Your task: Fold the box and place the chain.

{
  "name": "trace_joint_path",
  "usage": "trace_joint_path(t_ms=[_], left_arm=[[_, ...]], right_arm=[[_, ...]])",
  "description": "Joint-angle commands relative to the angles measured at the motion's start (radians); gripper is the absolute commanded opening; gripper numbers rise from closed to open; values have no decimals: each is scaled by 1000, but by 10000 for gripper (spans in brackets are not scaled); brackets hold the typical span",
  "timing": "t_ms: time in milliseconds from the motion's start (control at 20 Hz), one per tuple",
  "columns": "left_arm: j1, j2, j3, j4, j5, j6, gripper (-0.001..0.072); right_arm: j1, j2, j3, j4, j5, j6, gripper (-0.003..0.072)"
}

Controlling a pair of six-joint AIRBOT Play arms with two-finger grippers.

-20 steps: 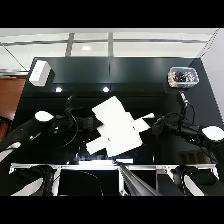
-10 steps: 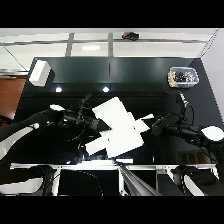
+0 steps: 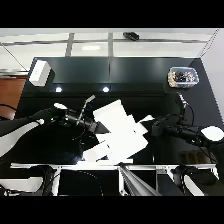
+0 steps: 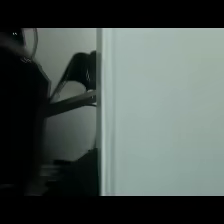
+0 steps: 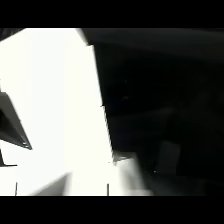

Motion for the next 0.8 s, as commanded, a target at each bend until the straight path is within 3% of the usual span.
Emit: trace_joint_path(t_ms=[0,100,200,350,500,600,750], left_arm=[[1,-5,28,75,-52,4,28],[-5,1,59,109,-86,-36,26],[-43,39,98,204,-55,-64,24],[-141,179,109,357,250,-105,25],[-245,282,107,412,497,114,28],[-287,272,107,484,529,301,29],[-306,231,107,525,540,337,29]], right_arm=[[-60,1,32,-152,49,118,661],[-132,1,97,-282,144,119,661],[-193,1,169,-404,219,130,660],[-212,1,211,-473,229,128,661],[-206,0,211,-452,177,122,661],[-164,-7,209,-517,169,-7,661],[-78,-10,172,-552,140,-218,661]])
